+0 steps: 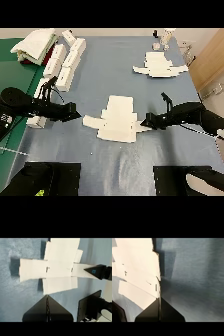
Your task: Fold the box.
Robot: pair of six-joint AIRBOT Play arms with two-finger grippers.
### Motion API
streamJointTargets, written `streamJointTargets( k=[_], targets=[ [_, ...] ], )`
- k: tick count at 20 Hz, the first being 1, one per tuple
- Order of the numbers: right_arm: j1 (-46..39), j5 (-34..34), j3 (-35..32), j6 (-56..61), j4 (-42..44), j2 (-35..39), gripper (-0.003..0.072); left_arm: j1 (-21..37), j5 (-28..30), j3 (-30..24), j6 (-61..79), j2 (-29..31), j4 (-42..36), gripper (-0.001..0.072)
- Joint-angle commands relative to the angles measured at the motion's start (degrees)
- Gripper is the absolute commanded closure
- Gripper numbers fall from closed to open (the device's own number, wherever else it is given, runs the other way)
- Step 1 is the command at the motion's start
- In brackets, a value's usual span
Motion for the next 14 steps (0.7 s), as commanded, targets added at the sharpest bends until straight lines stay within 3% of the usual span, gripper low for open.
streamJointTargets(
  k=[1, 4, 8, 10, 11, 12, 13, 14],
  targets=[
    [2.3, -2.6, -2.3, -5.4, -1.4, 2.3, 0.0687, 0.0, 3.1, 0.0, -0.7, 0.0, -0.5, 0.0695],
    [4.2, 1.3, -9.0, -6.6, -1.4, 9.6, 0.0687, 0.0, 5.4, 0.0, -0.7, 0.0, -4.7, 0.0695],
    [6.0, 3.6, -12.9, -6.7, -1.6, 17.4, 0.0687, 0.0, 14.5, 0.0, 1.0, -0.1, -6.4, 0.0695],
    [6.0, 2.5, -13.3, -6.8, -2.2, 18.4, 0.0687, 0.2, 13.7, 0.0, 3.1, -1.4, -4.2, 0.0693],
    [6.0, 2.1, -13.5, -6.9, -2.4, 18.6, 0.0687, 0.3, 12.0, 0.0, 3.2, -3.1, -2.9, 0.0590],
    [6.2, 1.6, -13.9, -7.9, -2.4, 19.1, 0.0687, 0.7, 10.5, 0.0, 3.2, -5.1, -3.0, 0.0350],
    [6.8, 1.7, -14.3, -8.2, -2.5, 19.9, 0.0687, 1.2, 9.3, 0.0, 3.5, -8.0, -3.8, 0.0220],
    [7.7, 2.2, -14.4, -8.0, -2.5, 20.8, 0.0687, 1.1, 8.6, 0.0, 5.5, -10.7, -4.7, 0.0222]
  ],
)
